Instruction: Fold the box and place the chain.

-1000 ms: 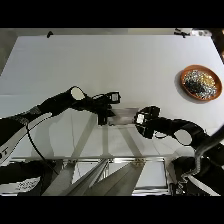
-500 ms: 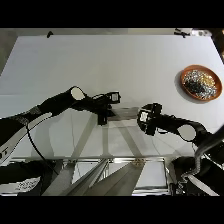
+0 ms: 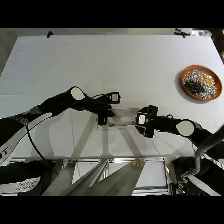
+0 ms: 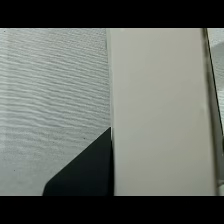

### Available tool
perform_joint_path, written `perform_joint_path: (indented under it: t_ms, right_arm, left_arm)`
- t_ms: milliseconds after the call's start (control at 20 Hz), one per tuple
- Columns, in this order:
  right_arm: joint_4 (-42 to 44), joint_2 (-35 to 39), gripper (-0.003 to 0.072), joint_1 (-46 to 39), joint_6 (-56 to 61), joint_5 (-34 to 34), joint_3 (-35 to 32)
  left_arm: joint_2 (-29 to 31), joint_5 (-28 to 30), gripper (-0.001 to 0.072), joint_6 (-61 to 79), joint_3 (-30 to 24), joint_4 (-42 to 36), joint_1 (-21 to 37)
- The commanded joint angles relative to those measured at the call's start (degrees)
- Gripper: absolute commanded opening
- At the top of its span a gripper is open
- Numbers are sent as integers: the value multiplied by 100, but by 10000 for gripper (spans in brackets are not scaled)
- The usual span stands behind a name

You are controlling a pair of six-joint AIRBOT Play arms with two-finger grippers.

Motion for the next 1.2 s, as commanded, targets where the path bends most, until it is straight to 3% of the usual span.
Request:
perform_joint_path:
  t_ms: [0,350,750,1150]
  right_arm:
    - [251,-149,701,-348,-282,92,2]
    - [990,-151,700,-590,-1851,518,2]
    - [1388,-208,695,-828,-2090,879,2]
    - [1690,-955,667,-1054,-2962,1377,162]
  left_arm:
    - [0,11,11,-2,-2,0,-4]
    - [0,11,11,-2,-2,0,-4]
    - [0,11,11,-2,-2,0,-4]
    - [0,11,11,-2,-2,0,-4]
